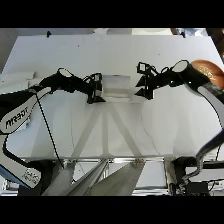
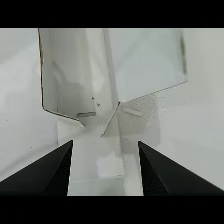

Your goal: Fold the box and place the chain.

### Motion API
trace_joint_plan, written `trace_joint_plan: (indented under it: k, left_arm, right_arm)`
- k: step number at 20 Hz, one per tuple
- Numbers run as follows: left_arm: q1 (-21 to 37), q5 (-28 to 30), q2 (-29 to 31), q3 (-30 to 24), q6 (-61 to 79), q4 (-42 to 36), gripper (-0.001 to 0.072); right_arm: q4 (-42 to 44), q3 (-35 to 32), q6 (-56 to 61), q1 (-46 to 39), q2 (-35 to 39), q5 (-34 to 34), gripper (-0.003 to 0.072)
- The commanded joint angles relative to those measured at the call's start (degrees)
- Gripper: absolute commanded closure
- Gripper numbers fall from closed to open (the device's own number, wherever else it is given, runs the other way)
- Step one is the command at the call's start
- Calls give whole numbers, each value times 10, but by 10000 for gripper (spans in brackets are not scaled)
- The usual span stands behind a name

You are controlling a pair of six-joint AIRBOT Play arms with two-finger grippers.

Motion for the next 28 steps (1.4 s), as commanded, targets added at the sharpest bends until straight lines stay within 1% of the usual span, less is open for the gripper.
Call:
trace_joint_plan:
  k: [1, 3, 8, 10, 12, 13, 20, 24, 25, 26, 27, 28]
  left_arm:
    - [0, 0, 0, 0, 0, 0, 548]
    - [0, 0, 0, 0, 0, 0, 548]
    - [0, 0, 0, 0, 0, 0, 548]
    - [0, 0, 0, 0, 0, 0, 548]
    - [0, 0, 0, 0, 0, 0, 548]
    - [0, 0, 0, 0, 0, 0, 548]
    - [0, 0, 0, 0, 0, -1, 548]
    - [0, 0, 0, 0, 0, -1, 548]
    - [0, 0, 0, 0, 0, -1, 548]
    - [0, 0, 0, 0, 0, -1, 548]
    - [0, 0, 0, 0, 0, -1, 548]
    - [0, 0, 0, 0, 0, -1, 548]
  right_arm:
    - [28, 0, -49, -1, -42, -16, 214]
    - [58, 0, -63, 2, -54, -7, 214]
    - [50, 0, -63, 28, -59, 8, 216]
    - [49, 0, -63, 37, -59, 9, 239]
    - [49, 0, -63, 45, -59, 9, 362]
    - [49, 0, -63, 49, -59, 7, 390]
    - [59, 0, -65, 64, -59, -52, 398]
    - [98, 0, -65, 64, -59, -56, 465]
    - [104, 0, -65, 64, -59, -57, 457]
    - [110, 0, -65, 64, -59, -57, 370]
    - [112, 0, -65, 64, -59, -57, 231]
    - [111, 0, -65, 64, -59, -57, 163]
